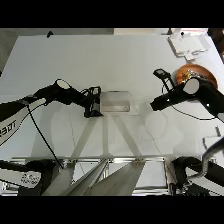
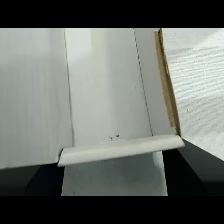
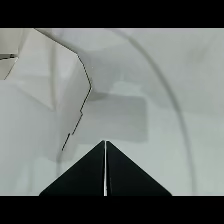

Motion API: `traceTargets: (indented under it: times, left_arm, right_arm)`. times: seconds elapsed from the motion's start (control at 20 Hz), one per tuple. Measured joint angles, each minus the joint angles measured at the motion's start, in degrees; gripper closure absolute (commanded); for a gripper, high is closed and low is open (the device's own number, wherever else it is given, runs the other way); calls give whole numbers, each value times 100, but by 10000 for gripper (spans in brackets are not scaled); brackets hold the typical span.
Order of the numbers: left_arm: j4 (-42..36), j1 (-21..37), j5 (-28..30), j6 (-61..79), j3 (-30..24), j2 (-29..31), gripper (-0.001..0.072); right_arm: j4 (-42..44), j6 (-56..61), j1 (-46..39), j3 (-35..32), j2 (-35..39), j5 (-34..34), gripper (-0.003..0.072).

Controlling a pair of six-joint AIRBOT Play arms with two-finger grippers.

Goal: Fold the box and place the chain.

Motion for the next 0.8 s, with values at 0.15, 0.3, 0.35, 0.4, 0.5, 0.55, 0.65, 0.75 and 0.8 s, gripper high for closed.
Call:
traceTargets:
  times: [0.15, 0.3, 0.35, 0.4, 0.5, 0.55, 0.65, 0.75, 0.8]
  left_arm:
    - [0, 0, 0, 0, 0, 0, 695]
    - [0, 0, 0, 0, 0, 0, 695]
    - [0, 0, 0, 0, 0, 0, 695]
    - [0, 0, 0, 0, 0, 0, 695]
    - [0, 0, 0, 0, 0, 0, 695]
    - [0, 0, 0, 0, 0, 0, 695]
    - [0, 0, 0, 0, 0, 0, 695]
    - [0, 0, 0, 0, 0, 0, 695]
    - [-2, 0, 0, 0, 0, 0, 695]
  right_arm:
    - [625, 11, -55, -81, -461, -144, 683]
    - [1384, -208, -79, -114, -868, -262, 683]
    - [1655, -313, -81, -118, -951, -291, 683]
    - [1886, -422, -83, -122, -1005, -297, 683]
    - [2356, -662, -85, -127, -1073, -299, 681]
    - [2588, -782, -87, -127, -1093, -269, 680]
    - [2986, -966, -85, -129, -1117, -177, 489]
    - [3270, -1075, -66, -129, -1132, -120, 356]
    - [3377, -1108, -48, -129, -1137, -114, 356]
